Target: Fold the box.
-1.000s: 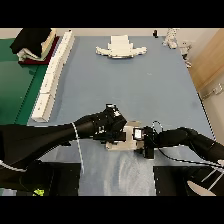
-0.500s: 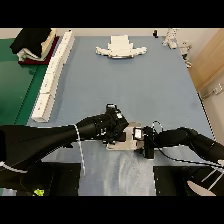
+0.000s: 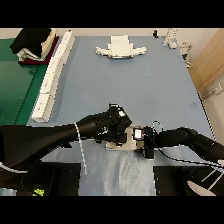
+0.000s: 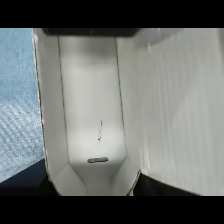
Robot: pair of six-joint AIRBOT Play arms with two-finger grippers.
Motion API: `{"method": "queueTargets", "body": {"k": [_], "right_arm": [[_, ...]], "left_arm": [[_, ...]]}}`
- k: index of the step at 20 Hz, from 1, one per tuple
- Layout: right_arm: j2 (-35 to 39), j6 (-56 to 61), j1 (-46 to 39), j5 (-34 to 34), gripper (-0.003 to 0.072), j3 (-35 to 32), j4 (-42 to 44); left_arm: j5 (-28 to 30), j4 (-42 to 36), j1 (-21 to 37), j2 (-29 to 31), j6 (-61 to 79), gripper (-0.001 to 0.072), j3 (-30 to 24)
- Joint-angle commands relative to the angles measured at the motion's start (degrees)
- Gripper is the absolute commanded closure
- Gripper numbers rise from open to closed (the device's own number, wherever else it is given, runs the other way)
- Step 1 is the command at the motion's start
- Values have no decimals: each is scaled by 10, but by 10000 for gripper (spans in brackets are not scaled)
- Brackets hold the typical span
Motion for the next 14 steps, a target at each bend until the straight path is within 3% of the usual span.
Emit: {"method": "queueTargets", "body": {"k": [1, 4, 5, 6, 8, 14], "right_arm": [[0, 0, 0, 0, 150, 0, 0], [0, 0, 0, 0, 150, 0, 0], [0, 0, 0, 0, 150, 0, 0], [0, 0, 0, 0, 150, 0, 0], [0, 0, 0, 0, 150, 0, 0], [0, 0, 0, 0, 150, 0, 0]], "left_arm": [[-76, 14, -10, 16, 45, 105, 33], [-126, 29, -25, 44, 74, 173, 40], [-148, 28, -28, 50, 75, 578, 40], [-167, 30, -31, 53, 87, 680, 40], [-186, 30, -32, 52, 95, 696, 40], [-130, 14, -30, 70, 297, 697, 23]]}}
